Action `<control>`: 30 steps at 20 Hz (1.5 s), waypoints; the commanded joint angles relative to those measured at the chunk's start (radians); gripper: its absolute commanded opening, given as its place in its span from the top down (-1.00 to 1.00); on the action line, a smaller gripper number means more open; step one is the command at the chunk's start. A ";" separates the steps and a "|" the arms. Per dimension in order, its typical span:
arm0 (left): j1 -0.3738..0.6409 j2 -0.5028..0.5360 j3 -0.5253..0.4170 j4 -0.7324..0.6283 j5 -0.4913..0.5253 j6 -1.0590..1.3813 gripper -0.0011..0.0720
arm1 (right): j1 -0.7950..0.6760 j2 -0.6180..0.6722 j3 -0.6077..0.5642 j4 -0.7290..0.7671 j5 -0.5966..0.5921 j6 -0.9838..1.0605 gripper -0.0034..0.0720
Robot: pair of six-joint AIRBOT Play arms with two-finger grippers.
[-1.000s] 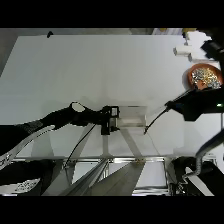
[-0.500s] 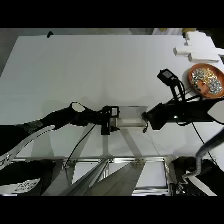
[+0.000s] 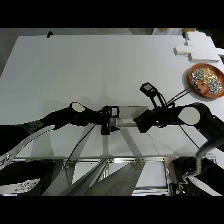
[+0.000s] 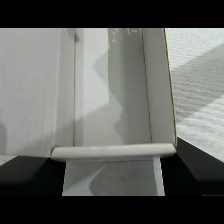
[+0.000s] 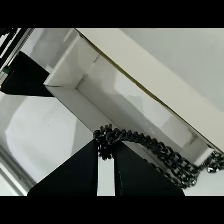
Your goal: Fold the box and place the chain.
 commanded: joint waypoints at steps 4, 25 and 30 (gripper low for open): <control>0.000 0.001 0.000 0.000 0.000 0.000 0.88 | 0.049 -0.028 -0.007 -0.001 -0.068 -0.005 0.38; 0.000 0.001 0.000 0.000 0.000 0.000 0.88 | -0.051 0.236 -0.383 -0.155 -0.115 -0.536 0.06; 0.000 0.001 0.000 0.000 0.000 0.000 0.88 | -0.051 0.174 -0.403 -0.099 -0.242 -0.534 0.01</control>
